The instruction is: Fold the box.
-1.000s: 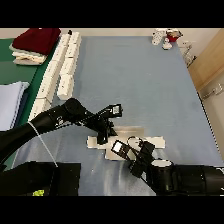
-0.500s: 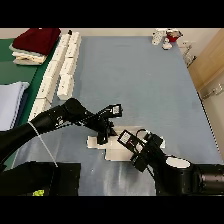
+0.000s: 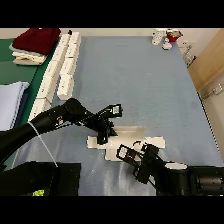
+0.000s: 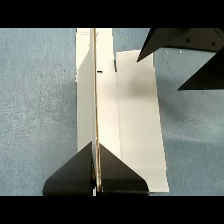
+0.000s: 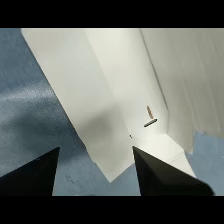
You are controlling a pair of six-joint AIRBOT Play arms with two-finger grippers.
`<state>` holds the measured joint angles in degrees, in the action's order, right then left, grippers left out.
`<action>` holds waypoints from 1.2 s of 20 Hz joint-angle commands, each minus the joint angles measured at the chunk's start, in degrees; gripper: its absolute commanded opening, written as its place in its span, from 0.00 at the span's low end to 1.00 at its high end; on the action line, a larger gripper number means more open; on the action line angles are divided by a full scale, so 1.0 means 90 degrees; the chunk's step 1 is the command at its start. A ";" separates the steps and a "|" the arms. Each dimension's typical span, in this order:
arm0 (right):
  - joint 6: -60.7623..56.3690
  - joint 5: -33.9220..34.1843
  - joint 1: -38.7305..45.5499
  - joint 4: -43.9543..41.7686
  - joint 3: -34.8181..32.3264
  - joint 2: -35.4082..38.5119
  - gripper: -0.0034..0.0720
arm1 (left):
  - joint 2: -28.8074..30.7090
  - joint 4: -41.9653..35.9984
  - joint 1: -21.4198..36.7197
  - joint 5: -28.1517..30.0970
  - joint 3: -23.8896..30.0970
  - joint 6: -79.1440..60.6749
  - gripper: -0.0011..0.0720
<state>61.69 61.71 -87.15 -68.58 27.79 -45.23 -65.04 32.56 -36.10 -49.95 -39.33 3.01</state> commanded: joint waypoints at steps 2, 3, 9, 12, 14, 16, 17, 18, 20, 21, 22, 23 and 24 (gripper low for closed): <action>0.0452 -0.0192 0.0257 -0.0073 -0.0080 -0.0384 1.00 | -0.0002 0.0002 0.0002 0.0000 -0.0007 -0.0002 0.03; 0.0452 -0.0240 0.0304 -0.0012 -0.0080 -0.0466 1.00 | -0.0002 0.0002 0.0000 0.0000 -0.0007 0.0000 0.03; 0.0121 -0.0350 0.0617 0.0549 -0.0034 -0.0512 1.00 | -0.0002 0.0002 0.0002 0.0000 -0.0007 -0.0002 0.03; -0.0075 -0.0165 0.0634 0.0578 0.0141 -0.0250 1.00 | -0.0002 0.0002 0.0000 0.0000 -0.0007 0.0000 0.03; -0.0226 -0.0012 0.0644 0.0709 0.0143 -0.0046 1.00 | -0.0002 0.0002 0.0002 0.0002 -0.0007 0.0000 0.03; -0.0262 0.0129 0.0670 0.0877 0.0143 -0.0005 1.00 | -0.0002 0.0002 0.0002 0.0000 -0.0007 0.0000 0.03; -0.0255 0.0131 0.0772 0.0877 0.0143 -0.0007 1.00 | -0.0002 0.0002 0.0002 0.0000 -0.0007 0.0000 0.03; -0.0250 0.0126 0.0877 0.0848 0.0143 -0.0005 1.00 | -0.0002 0.0002 0.0002 0.0000 -0.0007 0.0000 0.03; -0.0066 0.0046 0.1025 0.0748 0.0143 0.0063 1.00 | -0.0002 0.0002 0.0000 0.0000 -0.0007 0.0000 0.03; 0.0087 0.0015 0.1112 0.0731 0.0136 0.0155 1.00 | -0.0002 0.0002 0.0002 0.0000 -0.0007 -0.0002 0.03; 0.0296 -0.0012 0.1231 0.0661 0.0136 0.0257 1.00 | -0.0002 0.0002 0.0002 0.0002 -0.0007 0.0000 0.03; 0.0595 -0.0063 0.1396 0.0561 0.0114 0.0389 1.00 | -0.0002 0.0002 0.0002 0.0002 -0.0007 0.0000 0.03; 0.0962 -0.0155 0.1608 0.0386 0.0080 0.0510 1.00 | -0.0002 0.0002 0.0002 0.0000 -0.0007 0.0000 0.03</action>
<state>63.99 61.76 -75.96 -62.72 28.86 -42.89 -65.04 32.56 -36.07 -49.95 -39.33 3.03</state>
